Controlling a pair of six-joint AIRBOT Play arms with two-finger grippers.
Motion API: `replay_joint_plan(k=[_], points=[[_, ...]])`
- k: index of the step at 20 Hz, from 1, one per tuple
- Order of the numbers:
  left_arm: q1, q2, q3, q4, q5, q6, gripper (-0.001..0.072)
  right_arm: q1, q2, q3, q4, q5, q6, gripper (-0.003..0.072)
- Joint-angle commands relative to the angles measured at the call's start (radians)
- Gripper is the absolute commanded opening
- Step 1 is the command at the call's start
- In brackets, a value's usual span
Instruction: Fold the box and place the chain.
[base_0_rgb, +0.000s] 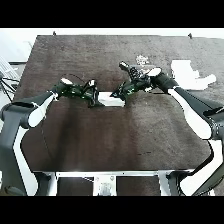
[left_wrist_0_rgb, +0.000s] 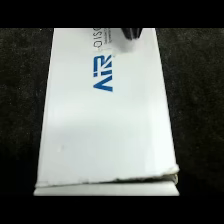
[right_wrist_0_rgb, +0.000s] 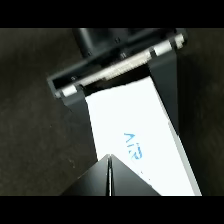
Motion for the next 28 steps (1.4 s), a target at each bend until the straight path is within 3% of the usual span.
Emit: replay_joint_plan(k=[1, 5, 13, 22, 28], points=[[0.001, 0.000, 0.000, 0.000, 0.000, 0.000, 0.0532, 0.001, 0.000, -0.063, 0.002, -0.033, 0.007, 0.0015], [0.000, 0.000, 0.000, 0.000, 0.000, 0.000, 0.0532, 0.001, 0.000, -0.123, -0.001, -0.040, 0.007, 0.0016], [0.001, 0.000, 0.000, 0.000, 0.000, 0.000, 0.0531, 0.000, 0.036, -0.104, 0.115, -0.039, -0.005, 0.0016], [0.000, 0.000, 0.000, 0.000, 0.000, 0.000, 0.0532, 0.000, 0.053, -0.074, 0.114, -0.039, 0.012, 0.0015], [0.001, 0.000, 0.000, 0.000, 0.000, 0.000, 0.0532, 0.000, 0.051, -0.172, 0.110, -0.145, 0.033, 0.0014]])
